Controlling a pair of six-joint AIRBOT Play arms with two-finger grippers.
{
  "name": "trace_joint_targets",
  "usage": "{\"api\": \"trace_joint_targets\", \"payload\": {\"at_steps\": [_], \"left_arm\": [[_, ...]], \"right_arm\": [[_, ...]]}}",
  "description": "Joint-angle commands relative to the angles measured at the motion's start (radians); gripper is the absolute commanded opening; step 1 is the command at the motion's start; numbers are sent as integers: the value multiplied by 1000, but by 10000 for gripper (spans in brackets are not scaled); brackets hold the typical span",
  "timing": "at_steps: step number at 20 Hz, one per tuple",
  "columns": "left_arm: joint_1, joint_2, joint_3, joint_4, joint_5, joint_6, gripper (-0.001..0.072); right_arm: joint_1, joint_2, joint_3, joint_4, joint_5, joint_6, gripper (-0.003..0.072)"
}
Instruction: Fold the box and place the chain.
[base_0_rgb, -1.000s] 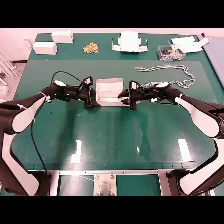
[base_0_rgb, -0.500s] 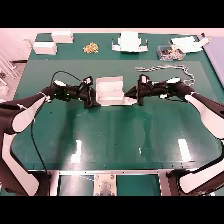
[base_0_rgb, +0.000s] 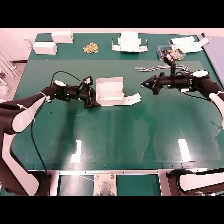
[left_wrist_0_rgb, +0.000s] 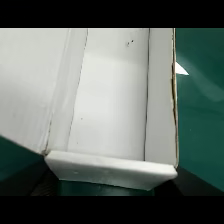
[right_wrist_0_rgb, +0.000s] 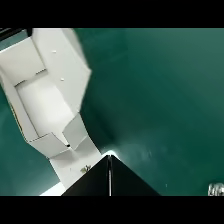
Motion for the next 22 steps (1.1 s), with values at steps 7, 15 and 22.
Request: {"api": "trace_joint_targets", "payload": {"at_steps": [7,15,22], "left_arm": [[0,0,0,0,0,0,533],[0,0,0,0,0,0,533],[0,0,0,0,0,0,533]], "right_arm": [[-34,-145,11,-188,-18,669,5],[164,-179,11,-152,0,716,6],[190,-119,71,-153,51,768,5]]}}
